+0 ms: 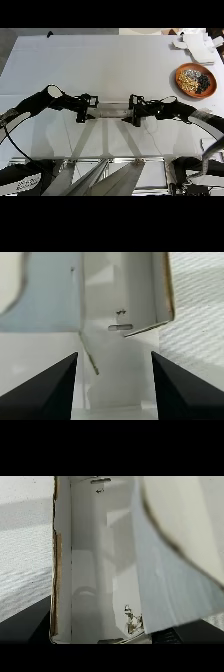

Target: Fold the box and place the chain.

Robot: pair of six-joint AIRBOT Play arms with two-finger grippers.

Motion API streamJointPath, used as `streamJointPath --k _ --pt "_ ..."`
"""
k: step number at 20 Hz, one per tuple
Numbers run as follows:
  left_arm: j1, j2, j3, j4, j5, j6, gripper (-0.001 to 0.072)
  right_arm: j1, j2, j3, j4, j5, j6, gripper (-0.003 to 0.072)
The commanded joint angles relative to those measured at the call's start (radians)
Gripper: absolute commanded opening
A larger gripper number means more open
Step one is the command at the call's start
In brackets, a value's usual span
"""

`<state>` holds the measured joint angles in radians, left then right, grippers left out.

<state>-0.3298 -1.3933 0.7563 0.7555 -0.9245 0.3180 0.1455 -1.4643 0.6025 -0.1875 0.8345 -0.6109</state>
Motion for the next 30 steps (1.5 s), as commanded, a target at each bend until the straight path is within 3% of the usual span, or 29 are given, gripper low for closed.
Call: streamJointPath --k 1,2,3,9,12,19,20,21,22,30 --pt "-0.003 -0.004 -0.001 0.002 -0.045 0.05 0.0449 0.001 0.0 0.0 0.0 0.0 0.0 0.0504" --pt "-0.003 -0.004 -0.001 0.002 -0.048 0.05 0.037 0.001 0.0 0.0 0.001 0.0 0.0 0.0504" --pt "-0.003 -0.003 -0.001 0.002 -0.052 0.05 0.0341 0.001 0.0 0.0 0.0 0.0 0.0 0.0504" --pt "-0.002 -0.004 -0.001 -0.009 -0.052 0.058 0.0339 0.001 0.0 0.0 0.0 0.0 0.001 0.0504" --pt "-0.002 -0.003 -0.001 -0.071 -0.053 0.107 0.0212 0.001 0.0 0.0 0.0 0.0 0.0 0.0504" --pt "-0.002 -0.004 -0.001 -0.12 -0.053 0.131 0.0205 0.001 0.0 0.0 0.0 0.0 0.0 0.0504" --pt "-0.002 -0.004 -0.001 -0.12 -0.053 0.131 0.0174 0.001 0.0 0.0 0.001 0.0 0.0 0.0504" --pt "-0.002 -0.004 -0.001 -0.12 -0.053 0.131 0.0071 0.001 0.0 0.0 0.0 0.0 0.0 0.0504" --pt "-0.002 -0.004 -0.001 -0.119 -0.053 0.13 0.0012 0.001 0.0 0.0 0.0 0.0 0.0 0.0504" --pt "-0.002 -0.005 -0.001 -0.182 -0.06 0.128 0.0041 0.001 0.0 0.0 0.0 0.0 0.0 0.0504"
